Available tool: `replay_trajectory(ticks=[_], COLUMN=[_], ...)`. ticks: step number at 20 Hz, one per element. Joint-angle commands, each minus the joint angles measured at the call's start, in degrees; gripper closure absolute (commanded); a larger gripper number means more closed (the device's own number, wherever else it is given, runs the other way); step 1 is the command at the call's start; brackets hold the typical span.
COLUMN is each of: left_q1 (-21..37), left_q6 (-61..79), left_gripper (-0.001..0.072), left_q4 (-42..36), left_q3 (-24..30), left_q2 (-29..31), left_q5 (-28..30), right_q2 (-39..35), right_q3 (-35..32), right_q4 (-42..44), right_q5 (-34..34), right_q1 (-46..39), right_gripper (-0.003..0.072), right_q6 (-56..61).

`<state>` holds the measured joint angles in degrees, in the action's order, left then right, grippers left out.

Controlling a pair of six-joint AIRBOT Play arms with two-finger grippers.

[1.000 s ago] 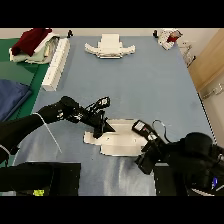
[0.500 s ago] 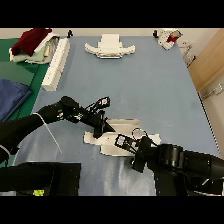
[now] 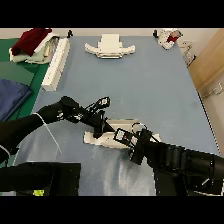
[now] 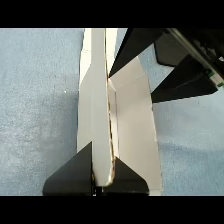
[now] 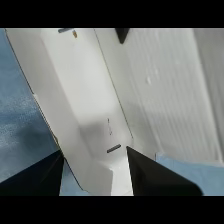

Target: Fold the box.

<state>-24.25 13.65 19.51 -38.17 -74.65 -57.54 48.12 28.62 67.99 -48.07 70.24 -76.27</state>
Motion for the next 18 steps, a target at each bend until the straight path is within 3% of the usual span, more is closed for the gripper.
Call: replay_trajectory(ticks=[1,3,4,5,11,15,18], left_q1=[0.0,0.0,0.0,0.0,0.0,0.0,0.0], left_q6=[0.0,0.0,0.0,0.0,0.0,0.0,0.0], left_gripper=[0.0696,0.0695,0.0696,0.0696,0.0696,0.0696,0.0696], left_q4=[0.0,0.0,0.0,0.0,0.0,0.0,0.0], left_q3=[0.0,0.0,0.0,0.0,0.0,0.0,0.0], left_q2=[0.0,0.0,0.0,0.0,0.0,0.0,0.0], left_q5=[0.0,0.0,0.0,0.0,0.0,0.0,0.0], right_q2=[-1.4,-1.4,-1.4,-1.4,-1.5,-3.4,-3.9], right_q3=[0.2,0.2,0.2,0.2,0.2,0.1,-0.9], right_q4=[-1.4,-1.3,-1.3,-1.5,-1.6,6.7,20.8], right_q5=[-2.8,-4.0,-4.5,-5.3,-5.4,-1.6,2.6], right_q1=[0.0,0.0,0.0,0.0,-5.6,-12.4,-20.8], right_gripper=[0.01,0.0099,0.0063,-0.0034,-0.0034,-0.0034,-0.0034], right_q6=[1.4,2.4,3.1,3.3,1.5,-14.3,-35.6])
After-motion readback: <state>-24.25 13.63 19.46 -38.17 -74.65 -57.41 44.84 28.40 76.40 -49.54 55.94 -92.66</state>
